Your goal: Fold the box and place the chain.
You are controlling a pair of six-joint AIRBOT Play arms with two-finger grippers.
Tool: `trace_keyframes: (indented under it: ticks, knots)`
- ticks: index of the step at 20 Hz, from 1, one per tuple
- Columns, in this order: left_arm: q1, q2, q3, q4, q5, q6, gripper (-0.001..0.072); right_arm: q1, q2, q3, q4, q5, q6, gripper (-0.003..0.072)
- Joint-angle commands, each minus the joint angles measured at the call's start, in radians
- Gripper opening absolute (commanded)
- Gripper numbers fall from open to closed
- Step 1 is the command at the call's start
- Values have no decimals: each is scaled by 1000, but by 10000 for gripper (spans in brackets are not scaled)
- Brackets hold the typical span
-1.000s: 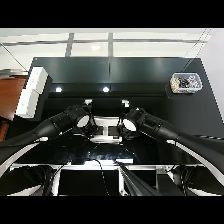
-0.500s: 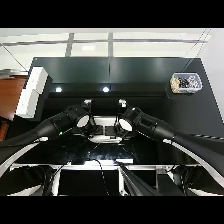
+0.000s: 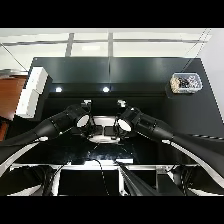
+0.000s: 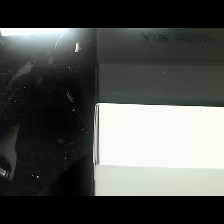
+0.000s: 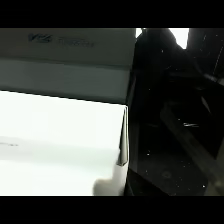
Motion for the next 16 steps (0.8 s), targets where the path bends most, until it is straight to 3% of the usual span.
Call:
trace_keyframes:
  ticks: [1, 6, 10, 13, 16]
  knots:
    - [0, -1, 0, -3, 2, -2, 29, 5, -18, 22, -16, 26, 10, 266]
    - [-1, -1, 0, -3, 2, -2, 29, 17, -56, 61, -77, 90, 31, 259]
    - [-1, -1, 0, -3, 0, -2, 29, 16, -67, 61, -85, 76, 47, 259]
    - [-1, -1, 0, -3, 0, -2, 29, 16, -74, 61, -85, 70, 47, 229]
    - [-1, -1, 0, -3, 0, -2, 29, 14, -74, 61, -90, 63, 46, 125]
